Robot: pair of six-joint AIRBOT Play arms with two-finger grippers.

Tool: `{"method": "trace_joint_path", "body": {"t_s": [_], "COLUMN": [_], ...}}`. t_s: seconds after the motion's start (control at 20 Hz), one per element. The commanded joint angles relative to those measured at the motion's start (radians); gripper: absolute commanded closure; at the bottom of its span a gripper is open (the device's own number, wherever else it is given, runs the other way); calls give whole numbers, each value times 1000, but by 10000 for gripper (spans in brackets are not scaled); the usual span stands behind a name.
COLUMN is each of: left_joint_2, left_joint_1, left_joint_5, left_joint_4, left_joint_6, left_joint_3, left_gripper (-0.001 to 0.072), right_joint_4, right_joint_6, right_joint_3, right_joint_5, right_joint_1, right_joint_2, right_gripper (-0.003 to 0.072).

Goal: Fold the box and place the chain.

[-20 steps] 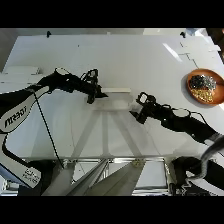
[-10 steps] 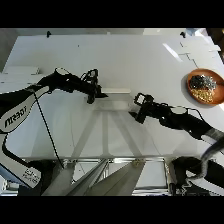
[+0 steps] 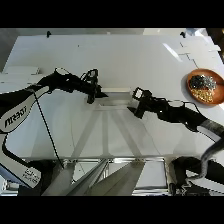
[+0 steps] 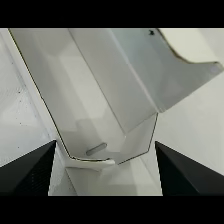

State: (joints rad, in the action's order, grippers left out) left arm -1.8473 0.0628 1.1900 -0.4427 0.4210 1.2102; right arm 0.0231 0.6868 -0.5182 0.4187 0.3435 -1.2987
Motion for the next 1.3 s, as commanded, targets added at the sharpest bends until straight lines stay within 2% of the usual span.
{"method": "trace_joint_path", "body": {"t_s": [0.0, 0.2, 0.5, 0.85, 1.1, 1.25], "left_joint_2": [-1, -1, -1, -1, -1, -1], "left_joint_1": [0, 0, 0, 0, 0, 0], "left_joint_5": [0, 0, 0, 0, 0, 0], "left_joint_4": [0, 0, 0, 0, 0, 0], "left_joint_6": [0, 1, 0, 0, 0, 0], "left_joint_3": [0, 0, 0, 0, 0, 0], "left_gripper": [700, 700, 700, 700, 700, 700], "right_joint_4": [-1, -58, -89, -300, -319, -349], "right_joint_6": [32, 21, 16, -130, -137, -140], "right_joint_3": [-24, -91, -166, -245, -297, -308], "right_joint_5": [51, 178, 178, 374, 467, 481], "right_joint_1": [-26, -66, -66, -124, -127, -128], "right_joint_2": [-29, -96, -159, -239, -280, -295], "right_gripper": [1, 1, 1, 1, 1, 1]}}
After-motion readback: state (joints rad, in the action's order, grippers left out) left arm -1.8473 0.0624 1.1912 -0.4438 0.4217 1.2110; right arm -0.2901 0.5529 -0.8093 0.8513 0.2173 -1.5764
